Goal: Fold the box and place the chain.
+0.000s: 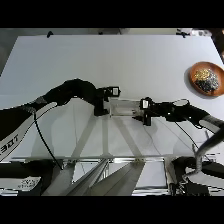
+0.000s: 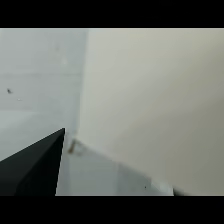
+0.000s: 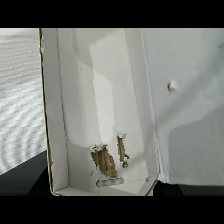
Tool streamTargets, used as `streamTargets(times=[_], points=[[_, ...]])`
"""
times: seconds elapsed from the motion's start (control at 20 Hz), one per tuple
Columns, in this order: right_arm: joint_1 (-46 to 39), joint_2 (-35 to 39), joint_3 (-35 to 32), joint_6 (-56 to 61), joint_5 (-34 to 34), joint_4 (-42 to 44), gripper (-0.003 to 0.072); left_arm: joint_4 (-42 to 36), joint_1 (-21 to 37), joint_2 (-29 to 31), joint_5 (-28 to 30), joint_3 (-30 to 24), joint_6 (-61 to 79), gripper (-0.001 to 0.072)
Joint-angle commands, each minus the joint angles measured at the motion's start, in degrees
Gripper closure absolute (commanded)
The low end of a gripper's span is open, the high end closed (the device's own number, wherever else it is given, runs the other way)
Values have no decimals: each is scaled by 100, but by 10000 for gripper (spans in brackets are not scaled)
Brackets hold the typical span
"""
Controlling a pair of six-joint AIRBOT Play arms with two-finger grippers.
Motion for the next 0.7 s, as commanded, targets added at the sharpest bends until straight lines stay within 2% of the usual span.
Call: streamTargets(times=[0.0,0.45,0.65], points=[[2,2,0,0,0,2,184,-35,26,107,-151,-175,0,-5],[2,2,0,0,0,0,184,-306,-201,179,-83,-177,2,-5],[2,2,0,0,0,0,184,-297,-201,179,175,-177,0,-5]])
